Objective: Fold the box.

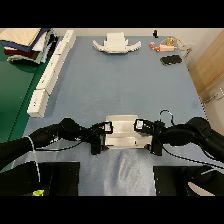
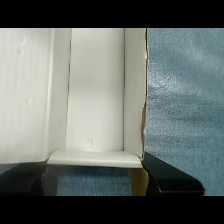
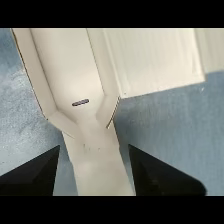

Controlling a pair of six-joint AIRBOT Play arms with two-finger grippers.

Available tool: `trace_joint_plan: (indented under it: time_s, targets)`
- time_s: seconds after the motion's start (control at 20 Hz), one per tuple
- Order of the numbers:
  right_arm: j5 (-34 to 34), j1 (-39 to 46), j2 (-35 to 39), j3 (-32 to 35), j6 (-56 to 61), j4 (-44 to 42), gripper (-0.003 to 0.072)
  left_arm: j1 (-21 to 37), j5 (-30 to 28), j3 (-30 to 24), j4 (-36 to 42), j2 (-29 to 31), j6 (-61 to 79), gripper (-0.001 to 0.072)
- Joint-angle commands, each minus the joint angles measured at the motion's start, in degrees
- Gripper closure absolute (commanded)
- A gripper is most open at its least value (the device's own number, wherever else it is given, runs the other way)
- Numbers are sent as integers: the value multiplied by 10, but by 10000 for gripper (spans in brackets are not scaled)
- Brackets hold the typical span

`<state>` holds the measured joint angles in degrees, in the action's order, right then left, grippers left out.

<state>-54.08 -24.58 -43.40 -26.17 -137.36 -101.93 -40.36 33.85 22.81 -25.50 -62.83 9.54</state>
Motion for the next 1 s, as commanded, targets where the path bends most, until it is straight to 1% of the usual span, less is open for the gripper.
trace_joint_plan:
  time_s: [0.0, 0.05, 0.1, 0.15, 0.2, 0.25, 0.3, 0.35, 0.4, 0.55, 0.8, 0.95]
  targets:
    - [49, -1, -42, 4, -71, -34, 42, 0, 0, 0, 0, 0, 0, 265]
    - [56, -1, -48, 4, -80, -45, 44, 0, 0, 0, 0, 0, 0, 265]
    - [63, -1, -49, 4, -83, -49, 81, 0, 0, 0, 0, 0, 0, 265]
    - [67, -1, -48, 4, -84, -51, 233, 0, 0, 0, 0, 0, 0, 265]
    - [66, -1, -49, 4, -85, -59, 319, 0, 0, 0, 0, 0, 0, 265]
    - [66, -1, -49, 4, -85, -69, 324, 0, 0, 0, 0, 0, 0, 265]
    - [66, -1, -49, 4, -87, -77, 366, 0, 0, 0, 0, 0, 0, 265]
    - [66, -1, -49, 4, -87, -86, 480, 0, 0, 0, 0, 0, 0, 265]
    - [67, -1, -49, 4, -87, -94, 531, 0, 0, 0, 0, 0, 0, 265]
    - [67, -1, -49, 4, -87, -103, 531, 0, 0, 0, 0, 0, 0, 265]
    - [74, -2, -49, 4, -117, -168, 531, 0, 0, 0, 0, 0, 0, 265]
    - [86, -2, -49, 4, -123, -170, 531, 0, 0, 0, 0, 0, 0, 265]
